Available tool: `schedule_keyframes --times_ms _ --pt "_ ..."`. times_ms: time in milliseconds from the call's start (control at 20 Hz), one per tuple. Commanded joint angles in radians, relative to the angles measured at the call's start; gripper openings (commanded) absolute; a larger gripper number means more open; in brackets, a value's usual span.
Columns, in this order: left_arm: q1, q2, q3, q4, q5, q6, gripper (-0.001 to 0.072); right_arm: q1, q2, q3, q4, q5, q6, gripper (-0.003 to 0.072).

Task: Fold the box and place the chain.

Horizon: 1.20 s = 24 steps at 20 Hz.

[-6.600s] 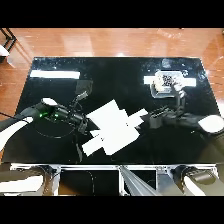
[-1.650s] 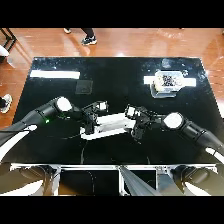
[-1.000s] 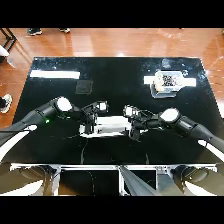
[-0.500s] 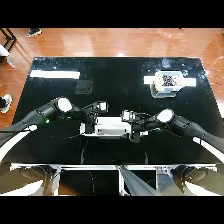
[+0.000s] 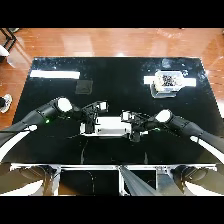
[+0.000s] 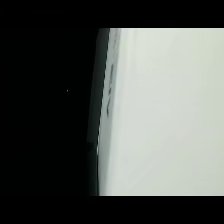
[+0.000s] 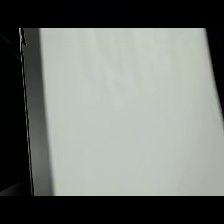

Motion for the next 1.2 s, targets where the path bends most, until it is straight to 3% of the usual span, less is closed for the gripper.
schedule_keyframes --times_ms 0,200,250,850,900,1000,1050,1100,1150 --pt "0.0 0.0 0.0 0.0 -0.001 0.0 0.0022 0.001 -0.008 0.0 0.0 -0.004 -0.005 0.0661" --pt "0.0 0.0 0.0 0.0 -0.002 0.0 0.0022 0.012 -0.009 0.0 -0.012 -0.005 -0.007 0.0649" --pt "0.0 0.0 0.0 0.0 -0.002 0.0 0.0022 0.014 -0.009 0.0 -0.015 -0.005 -0.007 0.0544" --pt "0.0 0.0 0.0 0.001 -0.019 0.0 0.0023 0.016 -0.009 0.0 -0.015 -0.012 -0.005 0.0539" --pt "0.0 0.0 0.0 0.001 -0.019 0.0 0.0023 0.016 -0.009 0.0 -0.015 -0.012 -0.005 0.0389" --pt "0.0 0.0 0.0 0.001 -0.019 0.0 0.0027 0.016 -0.009 0.0 -0.015 -0.012 -0.005 0.0355" --pt "0.0 0.0 0.0 0.001 -0.019 0.0 0.0093 0.016 -0.009 0.0 -0.015 -0.012 -0.005 0.0355" --pt "0.0 0.0 0.0 0.001 -0.019 0.0 0.0219 0.016 -0.009 0.0 -0.015 -0.012 -0.005 0.0355" --pt "0.001 0.0 0.0 0.001 -0.02 0.0 0.0282 0.016 -0.009 0.0 -0.015 -0.012 -0.005 0.0355"
